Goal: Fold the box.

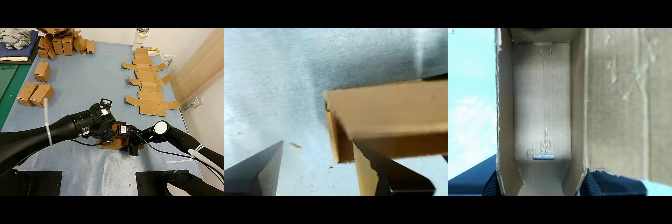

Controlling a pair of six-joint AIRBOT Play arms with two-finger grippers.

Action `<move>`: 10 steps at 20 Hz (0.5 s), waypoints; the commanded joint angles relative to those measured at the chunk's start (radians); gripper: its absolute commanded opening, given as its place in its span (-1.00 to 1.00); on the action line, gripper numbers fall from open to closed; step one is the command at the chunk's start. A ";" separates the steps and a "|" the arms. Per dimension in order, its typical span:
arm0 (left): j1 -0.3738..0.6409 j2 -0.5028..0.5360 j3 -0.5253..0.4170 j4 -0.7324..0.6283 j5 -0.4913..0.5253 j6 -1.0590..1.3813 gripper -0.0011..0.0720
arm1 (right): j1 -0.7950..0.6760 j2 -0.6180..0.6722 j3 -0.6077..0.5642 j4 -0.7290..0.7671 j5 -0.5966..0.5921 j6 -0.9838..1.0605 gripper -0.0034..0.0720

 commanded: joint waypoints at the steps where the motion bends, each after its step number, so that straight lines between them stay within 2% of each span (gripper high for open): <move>1: 0.001 0.055 0.001 0.036 -0.076 0.058 0.75 | 0.000 0.000 0.000 0.000 0.002 0.000 0.45; 3: 0.001 0.084 0.001 0.066 -0.120 0.104 0.75 | 0.000 0.000 0.000 0.000 0.002 0.000 0.45; 4: 0.001 0.099 0.000 0.074 -0.136 0.141 0.57 | 0.000 0.000 0.000 0.000 0.002 0.000 0.45; 6: 0.003 0.134 -0.029 0.132 -0.166 0.241 -0.35 | 0.000 0.000 0.000 0.000 0.002 0.000 0.45; 7: 0.017 0.151 -0.059 0.162 -0.175 0.303 -0.95 | 0.000 0.000 0.000 0.000 0.002 0.000 0.45; 9: 0.097 0.179 -0.133 0.150 -0.132 0.436 -0.94 | 0.000 0.000 0.000 0.000 0.002 0.000 0.45; 10: 0.160 0.185 -0.172 0.095 -0.073 0.542 -0.94 | 0.000 0.001 0.000 0.000 0.002 0.000 0.45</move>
